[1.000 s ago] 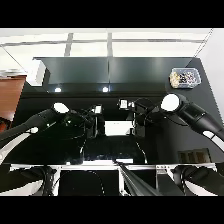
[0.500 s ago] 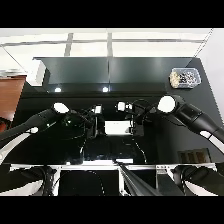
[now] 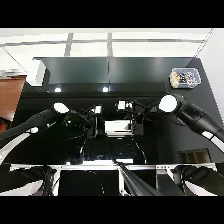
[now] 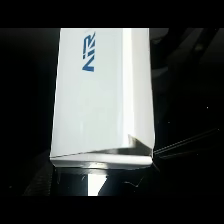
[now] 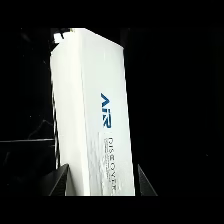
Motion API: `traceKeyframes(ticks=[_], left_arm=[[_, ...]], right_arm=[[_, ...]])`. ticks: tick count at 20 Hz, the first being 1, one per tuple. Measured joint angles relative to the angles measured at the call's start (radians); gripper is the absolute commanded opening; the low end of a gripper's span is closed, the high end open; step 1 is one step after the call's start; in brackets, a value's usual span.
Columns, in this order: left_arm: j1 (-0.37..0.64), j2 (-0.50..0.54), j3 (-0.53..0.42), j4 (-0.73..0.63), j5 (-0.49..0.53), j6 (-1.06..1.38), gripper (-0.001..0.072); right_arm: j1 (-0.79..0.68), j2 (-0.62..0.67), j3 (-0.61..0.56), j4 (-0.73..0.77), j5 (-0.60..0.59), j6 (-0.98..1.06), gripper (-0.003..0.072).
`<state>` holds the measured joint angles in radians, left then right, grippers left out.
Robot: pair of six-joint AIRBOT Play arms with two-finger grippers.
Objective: Fold the box and place the chain.
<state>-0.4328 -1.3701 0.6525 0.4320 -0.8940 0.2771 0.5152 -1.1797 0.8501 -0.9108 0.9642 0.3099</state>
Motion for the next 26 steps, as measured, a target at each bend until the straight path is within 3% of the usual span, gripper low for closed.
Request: traceKeyframes(ticks=[12,13,17,19,26], left_arm=[[0.000,0.000,0.000,0.000,0.000,0.000,0.0338],[0.000,0.000,0.000,0.000,0.000,0.000,0.0338],[0.000,0.000,0.000,0.000,0.000,0.000,0.0338],[0.000,0.000,0.000,0.000,0.000,0.000,0.0338],[0.000,0.000,0.000,0.000,0.000,0.000,0.0338]], right_arm=[[0.000,-0.005,-0.007,-0.002,0.010,0.000,0.0493],[0.000,-0.005,-0.008,-0.001,0.009,0.000,0.0412],[0.000,-0.006,-0.009,0.002,0.015,0.000,0.0411],[0.000,-0.006,-0.009,0.002,0.018,0.000,0.0313],[0.000,-0.006,-0.009,0.002,0.023,0.000,0.0313]])
